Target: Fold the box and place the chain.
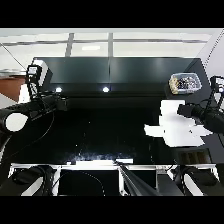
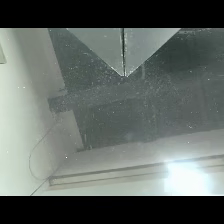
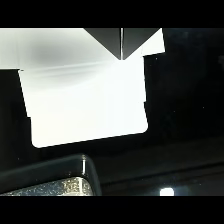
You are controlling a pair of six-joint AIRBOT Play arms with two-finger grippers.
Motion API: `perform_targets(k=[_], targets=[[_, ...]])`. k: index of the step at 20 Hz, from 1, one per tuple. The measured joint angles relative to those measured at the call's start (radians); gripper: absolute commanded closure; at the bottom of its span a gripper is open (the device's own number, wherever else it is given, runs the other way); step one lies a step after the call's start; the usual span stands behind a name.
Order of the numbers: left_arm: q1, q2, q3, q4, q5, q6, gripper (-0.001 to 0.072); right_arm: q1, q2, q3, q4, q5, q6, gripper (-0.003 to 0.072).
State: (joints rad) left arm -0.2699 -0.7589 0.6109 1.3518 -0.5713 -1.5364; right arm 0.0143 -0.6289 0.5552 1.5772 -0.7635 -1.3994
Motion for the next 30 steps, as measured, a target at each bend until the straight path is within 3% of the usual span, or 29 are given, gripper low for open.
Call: perform_targets(k=[5, 6, 7, 8, 9, 10, 13, 18, 23, 27, 28, 29, 30], targets=[[0.0, 0.0, 0.0, -0.004, 0.024, 0.0, 0.0684, 0.0, 0.0, 0.0, 0.0, 0.026, 0.0, 0.066], [0.0, 0.0, 0.0, -0.005, 0.04, 0.0, 0.0683, 0.0, 0.0, 0.0, 0.0, 0.049, 0.0, 0.056], [0.0, 0.0, 0.0, -0.006, 0.055, 0.0, 0.0683, 0.0, 0.0, 0.0, 0.001, 0.072, 0.0, 0.017], [0.0, 0.0, 0.0, -0.006, 0.074, 0.0, 0.0657, 0.0, 0.0, 0.0, 0.004, 0.092, 0.0, -0.0015], [0.0, 0.0, 0.0, -0.006, 0.092, 0.0, 0.0374, 0.0, 0.0, 0.0, 0.006, 0.109, 0.0, -0.0015], [0.0, -0.001, 0.0, -0.006, 0.115, 0.0, 0.0017, -0.002, 0.0, 0.0, 0.004, 0.119, 0.0, -0.0014], [0.0, -0.007, 0.0, -0.01, 0.152, -0.004, 0.0011, -0.056, -0.016, 0.018, -0.055, 0.066, 0.031, -0.0013], [0.0, -0.017, 0.0, -0.011, 0.148, -0.006, 0.0011, -0.39, -0.134, 0.158, -0.132, -0.09, 0.0, -0.0013], [0.0, -0.037, 0.0, -0.056, 0.141, -0.008, 0.0012, -0.721, -0.373, 0.256, 0.089, -0.284, -0.342, -0.0013], [0.0, -0.046, 0.0, -0.105, 0.135, -0.009, 0.0011, -0.834, -0.522, 0.275, 0.232, -0.352, -0.577, -0.0012], [0.0, -0.048, 0.0, -0.115, 0.133, -0.009, 0.0012, -0.845, -0.549, 0.276, 0.253, -0.363, -0.626, 0.0054], [0.0, -0.048, 0.0, -0.124, 0.129, -0.01, 0.0012, -0.855, -0.573, 0.278, 0.278, -0.378, -0.677, 0.0175], [0.0, -0.049, 0.0, -0.13, 0.125, -0.009, 0.0012, -0.861, -0.591, 0.279, 0.292, -0.393, -0.718, 0.0216]])
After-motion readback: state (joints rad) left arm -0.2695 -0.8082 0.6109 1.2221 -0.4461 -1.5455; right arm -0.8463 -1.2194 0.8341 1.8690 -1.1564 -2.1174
